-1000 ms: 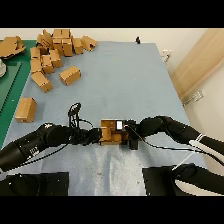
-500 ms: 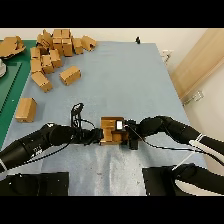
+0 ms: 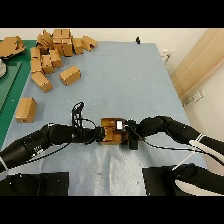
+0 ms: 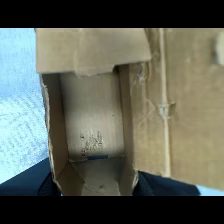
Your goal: Fold the box.
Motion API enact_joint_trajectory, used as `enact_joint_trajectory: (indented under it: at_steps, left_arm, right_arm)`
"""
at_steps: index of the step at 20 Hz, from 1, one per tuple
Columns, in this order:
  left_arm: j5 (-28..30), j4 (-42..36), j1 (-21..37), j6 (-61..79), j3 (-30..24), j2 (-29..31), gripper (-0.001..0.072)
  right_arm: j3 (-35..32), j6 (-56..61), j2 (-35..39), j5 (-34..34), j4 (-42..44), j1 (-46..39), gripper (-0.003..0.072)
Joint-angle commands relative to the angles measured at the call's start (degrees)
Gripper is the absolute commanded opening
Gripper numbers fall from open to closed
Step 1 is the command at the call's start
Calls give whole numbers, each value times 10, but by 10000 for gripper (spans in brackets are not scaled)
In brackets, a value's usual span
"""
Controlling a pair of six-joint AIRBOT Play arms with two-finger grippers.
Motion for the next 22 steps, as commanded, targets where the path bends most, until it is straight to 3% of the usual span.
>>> enact_joint_trajectory:
  at_steps: [1, 8, 14, 18, 22]
  left_arm:
    - [-38, 20, 0, 2, 10, -8, 364]
    - [-81, 51, -2, -1, 79, -77, 364]
    - [-142, 189, -37, -148, 159, -142, 363]
    - [-207, 211, -40, -164, 176, -147, 363]
    - [-198, 215, -40, -196, 177, -148, 364]
  right_arm:
    - [0, 0, 0, 0, 0, 0, 508]
    - [0, 0, 0, 0, 0, 0, 508]
    - [0, 0, 0, -2, 0, 0, 508]
    - [0, 0, 0, -7, 0, 0, 508]
    - [0, 0, 0, -7, 0, 0, 508]
